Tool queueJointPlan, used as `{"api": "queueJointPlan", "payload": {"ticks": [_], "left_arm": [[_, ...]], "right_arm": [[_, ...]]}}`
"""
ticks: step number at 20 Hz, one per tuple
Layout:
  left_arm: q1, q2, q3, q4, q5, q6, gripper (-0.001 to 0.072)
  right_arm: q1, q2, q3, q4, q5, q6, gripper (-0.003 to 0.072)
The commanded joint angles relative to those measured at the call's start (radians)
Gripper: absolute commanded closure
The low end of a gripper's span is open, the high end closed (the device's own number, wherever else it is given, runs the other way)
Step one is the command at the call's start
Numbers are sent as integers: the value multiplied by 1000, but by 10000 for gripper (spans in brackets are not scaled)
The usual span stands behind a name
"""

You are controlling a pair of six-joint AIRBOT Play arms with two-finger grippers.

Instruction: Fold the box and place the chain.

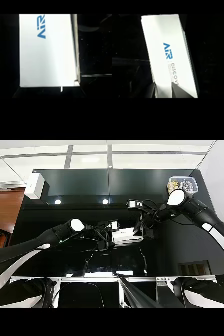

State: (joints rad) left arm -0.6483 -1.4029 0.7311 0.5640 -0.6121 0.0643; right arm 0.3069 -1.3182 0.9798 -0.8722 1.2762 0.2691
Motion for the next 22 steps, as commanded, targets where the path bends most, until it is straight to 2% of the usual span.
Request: {"api": "queueJointPlan", "payload": {"ticks": [1,15,16,17,22], "left_arm": [[0,0,1,0,2,0,359],[0,0,1,0,2,0,359],[0,0,1,0,2,0,359],[0,0,1,0,2,0,359],[0,0,1,0,2,0,359]], "right_arm": [[1,-1,0,0,-2,4,558],[1,-1,0,0,3,12,553],[1,-1,-1,0,0,19,462],[1,-1,-1,0,-4,31,432],[1,-1,-1,0,-3,34,433]]}}
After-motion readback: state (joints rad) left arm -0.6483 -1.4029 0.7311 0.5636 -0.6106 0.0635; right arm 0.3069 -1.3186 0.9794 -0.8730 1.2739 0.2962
